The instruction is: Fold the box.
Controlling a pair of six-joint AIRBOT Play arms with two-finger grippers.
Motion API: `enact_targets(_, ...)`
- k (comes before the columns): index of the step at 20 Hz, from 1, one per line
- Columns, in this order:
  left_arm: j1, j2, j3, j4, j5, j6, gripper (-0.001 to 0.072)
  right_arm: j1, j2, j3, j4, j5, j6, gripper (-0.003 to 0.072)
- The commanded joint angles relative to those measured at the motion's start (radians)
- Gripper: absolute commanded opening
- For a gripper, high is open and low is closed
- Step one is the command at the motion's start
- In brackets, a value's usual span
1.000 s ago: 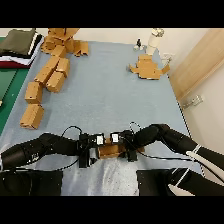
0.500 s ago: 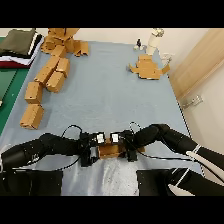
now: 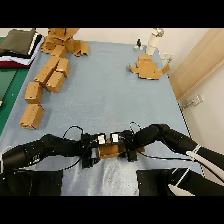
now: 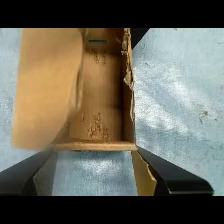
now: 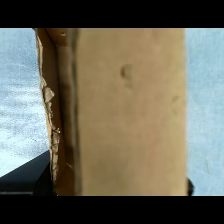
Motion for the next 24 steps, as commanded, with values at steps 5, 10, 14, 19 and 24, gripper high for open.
enact_targets(5,-0.037,-0.076,0.038,-0.010,-0.029,-0.001,0.0692,0.000,0.001,0.001,0.000,0.000,0.000,0.0499)
enact_targets(10,-0.037,-0.081,0.037,-0.008,-0.031,-0.001,0.0691,0.000,0.001,0.001,0.000,0.000,0.000,0.0499)
enact_targets(14,-0.037,-0.100,0.037,-0.008,-0.048,-0.001,0.0690,0.000,0.001,0.001,0.000,0.000,0.000,0.0499)
enact_targets(19,-0.037,-0.100,0.037,-0.007,-0.048,0.000,0.0466,0.000,0.001,0.001,0.000,0.000,0.000,0.0499)
enact_targets(24,-0.037,-0.100,0.037,-0.003,-0.048,0.000,0.0467,0.000,0.000,0.001,0.000,0.000,0.000,0.0498)
